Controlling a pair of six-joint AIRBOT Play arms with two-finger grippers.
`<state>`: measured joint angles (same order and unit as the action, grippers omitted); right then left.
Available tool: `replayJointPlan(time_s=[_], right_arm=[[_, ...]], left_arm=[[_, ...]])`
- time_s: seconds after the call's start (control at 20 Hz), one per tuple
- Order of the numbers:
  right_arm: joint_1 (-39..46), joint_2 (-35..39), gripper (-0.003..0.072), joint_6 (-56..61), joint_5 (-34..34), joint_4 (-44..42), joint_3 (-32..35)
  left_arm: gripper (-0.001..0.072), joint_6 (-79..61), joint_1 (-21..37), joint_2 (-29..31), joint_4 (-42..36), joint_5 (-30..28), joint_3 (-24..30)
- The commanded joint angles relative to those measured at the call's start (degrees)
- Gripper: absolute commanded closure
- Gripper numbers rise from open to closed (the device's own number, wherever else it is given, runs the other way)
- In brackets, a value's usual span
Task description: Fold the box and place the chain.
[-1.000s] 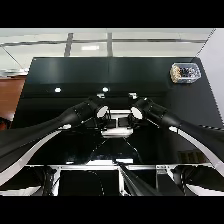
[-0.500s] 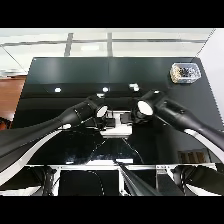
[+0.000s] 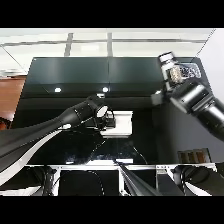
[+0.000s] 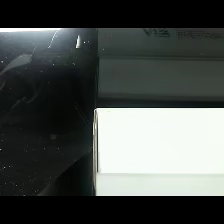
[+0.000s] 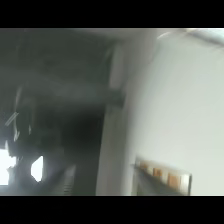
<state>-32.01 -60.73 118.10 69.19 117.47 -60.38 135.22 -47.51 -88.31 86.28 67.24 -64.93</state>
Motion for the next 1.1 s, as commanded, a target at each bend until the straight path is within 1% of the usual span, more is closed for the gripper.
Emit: replayJointPlan(time_s=[0.0,0.1,0.15,0.2,0.25,0.3,0.5,0.6,0.65,0.7,0.8,0.95,1.05], right_arm=[[12.02,-1.18,-0.0026,1.51,-16.11,2.49,2.69],[21.09,-5.79,-0.0024,1.53,-24.28,-4.13,2.54],[25.46,-8.85,-0.0024,1.53,-27.5,-9.14,1.33],[29.0,-12.2,-0.0024,1.42,-29.09,-13.79,-0.92],[32.11,-16.37,-0.0024,1.18,-28.94,-17.16,-4.87],[34.27,-20.63,-0.0024,0.22,-27.47,-19.69,-9.79],[39.45,-40.22,-0.0022,-0.68,-13.6,-30.53,-36.39],[40.37,-47.39,-0.0014,2.12,-9.33,-32.0,-45.77],[40.79,-50.12,0.0089,4.92,-8.11,-31.95,-48.92],[41.18,-51.91,0.01,7.17,-8.17,-32.24,-50.58],[41.79,-54.47,0.01,8.92,-9.31,-34.29,-52.37],[42.97,-56.43,0.01,10.97,-12.22,-37.11,-52.57],[43.25,-57.35,0.01,11.17,-13.29,-37.55,-52.57]], left_arm=[[0.0681,0.02,0.02,0.02,0.02,-0.5,-0.04],[0.0681,0.02,0.02,0.02,0.02,-0.83,-0.04],[0.0681,0.02,0.02,0.02,0.04,-0.83,-0.04],[0.0681,0.02,0.02,0.02,0.04,-0.83,-0.04],[0.0681,0.02,0.0,0.02,0.04,-0.83,-0.04],[0.0681,0.02,0.0,0.02,0.0,-0.83,-0.04],[0.0681,0.02,0.0,0.02,0.02,-0.79,-0.04],[0.0681,0.02,0.0,0.02,0.02,-0.76,-0.04],[0.0682,0.02,0.0,0.02,0.02,-0.76,-0.04],[0.0681,0.02,0.02,0.02,0.02,-0.76,-0.04],[0.0681,0.02,0.0,0.02,0.0,-0.76,-0.04],[0.0681,0.02,0.0,0.02,0.0,-0.72,-0.04],[0.0681,0.02,0.0,0.02,0.0,-0.72,-0.04]])
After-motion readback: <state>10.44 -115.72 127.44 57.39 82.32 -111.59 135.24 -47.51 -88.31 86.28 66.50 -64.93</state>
